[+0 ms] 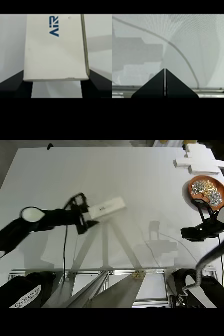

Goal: Fold the box and place the chain.

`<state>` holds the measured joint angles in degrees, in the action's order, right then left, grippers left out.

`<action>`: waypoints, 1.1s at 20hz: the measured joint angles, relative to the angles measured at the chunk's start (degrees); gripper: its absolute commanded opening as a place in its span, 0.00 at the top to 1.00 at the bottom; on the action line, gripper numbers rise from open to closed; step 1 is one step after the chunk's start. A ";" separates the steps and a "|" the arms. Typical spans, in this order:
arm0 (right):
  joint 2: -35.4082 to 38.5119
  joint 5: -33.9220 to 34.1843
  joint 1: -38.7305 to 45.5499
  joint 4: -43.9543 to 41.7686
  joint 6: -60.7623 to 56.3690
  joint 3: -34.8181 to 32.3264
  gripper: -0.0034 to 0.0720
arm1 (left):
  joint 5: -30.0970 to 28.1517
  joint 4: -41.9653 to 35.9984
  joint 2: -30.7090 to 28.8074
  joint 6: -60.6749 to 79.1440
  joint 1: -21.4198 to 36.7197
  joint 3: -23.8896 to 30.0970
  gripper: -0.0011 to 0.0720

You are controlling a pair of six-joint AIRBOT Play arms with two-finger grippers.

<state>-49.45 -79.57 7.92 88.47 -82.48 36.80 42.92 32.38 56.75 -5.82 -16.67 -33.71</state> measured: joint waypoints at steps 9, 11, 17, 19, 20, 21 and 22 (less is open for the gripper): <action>0.00 0.00 0.00 0.00 0.00 0.00 0.93 | -1.16 31.45 -7.89 -45.77 30.14 0.00 0.70; 0.00 0.00 0.00 -0.02 -0.02 0.00 0.93 | -0.50 33.94 -5.92 -49.46 33.66 0.00 0.70; 0.00 0.02 0.00 0.00 -0.02 0.00 0.93 | 4.70 37.31 0.48 -57.86 37.11 0.00 0.68; 0.00 0.02 0.00 -0.02 -0.02 0.00 0.93 | 6.54 38.40 2.03 -60.26 37.38 0.00 0.44; 0.00 0.02 0.00 -0.02 0.00 0.00 0.93 | 7.58 38.99 2.58 -61.24 37.44 0.00 0.38; 0.00 0.02 0.00 -0.02 -0.02 0.00 0.93 | 8.37 39.43 2.93 -61.99 37.48 -0.02 0.34; 0.00 0.02 0.00 -0.02 0.00 0.00 0.93 | 9.11 39.69 3.17 -62.49 37.53 -0.02 0.26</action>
<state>-49.45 -79.55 7.92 88.44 -82.48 36.80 52.03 72.07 59.92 -68.31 20.86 -33.74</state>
